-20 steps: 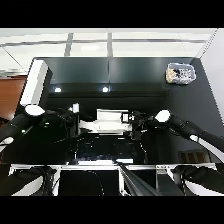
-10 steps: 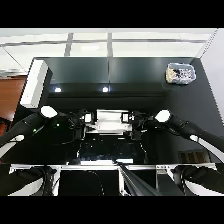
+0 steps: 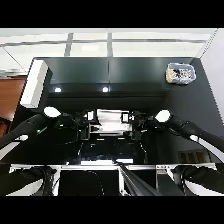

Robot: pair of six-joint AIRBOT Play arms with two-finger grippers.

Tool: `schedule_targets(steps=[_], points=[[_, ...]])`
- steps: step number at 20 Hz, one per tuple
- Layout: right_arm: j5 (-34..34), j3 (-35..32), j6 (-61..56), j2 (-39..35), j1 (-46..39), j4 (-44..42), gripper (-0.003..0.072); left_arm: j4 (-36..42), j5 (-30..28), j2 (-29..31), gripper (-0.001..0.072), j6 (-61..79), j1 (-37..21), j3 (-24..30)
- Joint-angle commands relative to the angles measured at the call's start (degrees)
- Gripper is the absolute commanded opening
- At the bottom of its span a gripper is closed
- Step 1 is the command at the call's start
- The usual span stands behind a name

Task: Fold the box and place the chain.

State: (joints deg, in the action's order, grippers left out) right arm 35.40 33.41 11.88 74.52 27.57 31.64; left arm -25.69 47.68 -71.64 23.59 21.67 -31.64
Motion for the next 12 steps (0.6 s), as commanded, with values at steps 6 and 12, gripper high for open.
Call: schedule_targets(steps=[6,12], points=[[0.0,0.0,0.0,0.0,0.0,0.0,0.0125,2.6,-1.2,-0.7,0.0048,-0.7,0.9,-0.1],[0.0,0.0,0.0,0.0,0.0,0.0,0.0125,2.4,-1.2,-0.7,0.0199,-1.0,0.9,-0.1]])
